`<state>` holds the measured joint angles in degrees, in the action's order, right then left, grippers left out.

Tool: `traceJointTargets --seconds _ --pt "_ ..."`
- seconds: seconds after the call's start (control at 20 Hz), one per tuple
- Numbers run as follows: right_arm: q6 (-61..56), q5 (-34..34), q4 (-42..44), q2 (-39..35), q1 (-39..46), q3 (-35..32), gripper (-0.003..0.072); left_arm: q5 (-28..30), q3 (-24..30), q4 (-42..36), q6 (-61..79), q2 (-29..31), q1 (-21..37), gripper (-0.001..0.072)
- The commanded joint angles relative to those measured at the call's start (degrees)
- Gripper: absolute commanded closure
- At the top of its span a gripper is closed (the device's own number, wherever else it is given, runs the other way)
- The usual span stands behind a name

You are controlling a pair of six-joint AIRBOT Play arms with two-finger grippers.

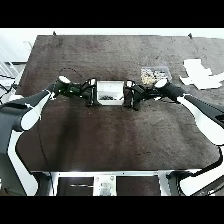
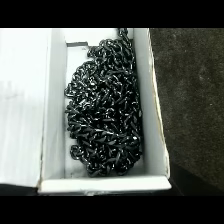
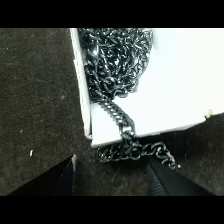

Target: Fold the box and place the chain.

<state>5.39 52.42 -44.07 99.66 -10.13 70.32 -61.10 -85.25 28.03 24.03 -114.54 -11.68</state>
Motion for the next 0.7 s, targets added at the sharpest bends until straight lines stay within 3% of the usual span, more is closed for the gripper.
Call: traceJointTargets --seconds 0.0,0.2,0.35,0.45,0.65 --pt "1.16 -0.11 0.66 1.57 -0.55 0.83 0.0243 0.04 -0.02 0.00 0.02 0.02 0.02 0.0086" --pt "1.16 -0.52 0.59 1.68 -0.74 0.87 0.0358 0.04 -0.02 0.00 0.02 0.02 0.02 0.0087" --pt "1.09 -0.39 -0.11 1.64 -0.42 0.87 0.0562 0.04 -0.02 0.00 0.02 0.02 0.02 0.0086" --pt "1.03 0.31 -0.57 1.20 0.15 0.87 0.0646 0.02 -0.02 0.00 0.02 0.02 0.02 0.0086" --pt "0.63 2.19 -1.05 -2.16 1.31 0.90 0.0674 0.02 -0.02 0.00 0.02 0.02 0.02 0.0086"
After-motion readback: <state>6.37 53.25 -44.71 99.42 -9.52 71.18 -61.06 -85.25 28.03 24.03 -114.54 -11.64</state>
